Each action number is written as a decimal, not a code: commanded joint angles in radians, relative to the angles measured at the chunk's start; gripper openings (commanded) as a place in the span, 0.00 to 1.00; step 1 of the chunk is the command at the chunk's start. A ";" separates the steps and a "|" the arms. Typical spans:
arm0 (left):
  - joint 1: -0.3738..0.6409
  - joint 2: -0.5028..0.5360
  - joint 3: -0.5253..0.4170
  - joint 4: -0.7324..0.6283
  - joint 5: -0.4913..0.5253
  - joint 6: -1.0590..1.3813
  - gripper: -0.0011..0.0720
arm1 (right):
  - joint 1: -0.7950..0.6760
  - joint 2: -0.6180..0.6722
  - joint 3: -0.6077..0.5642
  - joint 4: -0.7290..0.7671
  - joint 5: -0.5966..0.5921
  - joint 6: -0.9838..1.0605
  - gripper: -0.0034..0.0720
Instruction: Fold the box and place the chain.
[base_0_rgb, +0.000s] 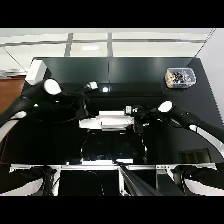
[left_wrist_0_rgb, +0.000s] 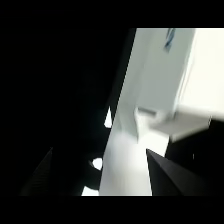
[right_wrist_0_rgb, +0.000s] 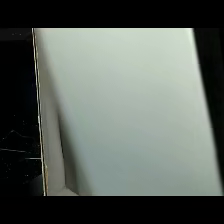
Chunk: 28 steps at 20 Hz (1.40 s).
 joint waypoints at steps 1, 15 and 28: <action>0.113 0.097 0.000 0.166 -0.217 -0.333 0.69 | 0.001 0.000 0.000 -0.001 0.002 0.000 0.69; 0.240 0.210 -0.336 -0.506 -0.121 -0.247 0.05 | 0.001 0.000 0.000 0.000 0.001 0.000 0.69; -0.002 0.030 -0.348 -0.705 -0.050 -0.214 0.05 | 0.001 0.000 0.000 0.000 0.002 0.000 0.69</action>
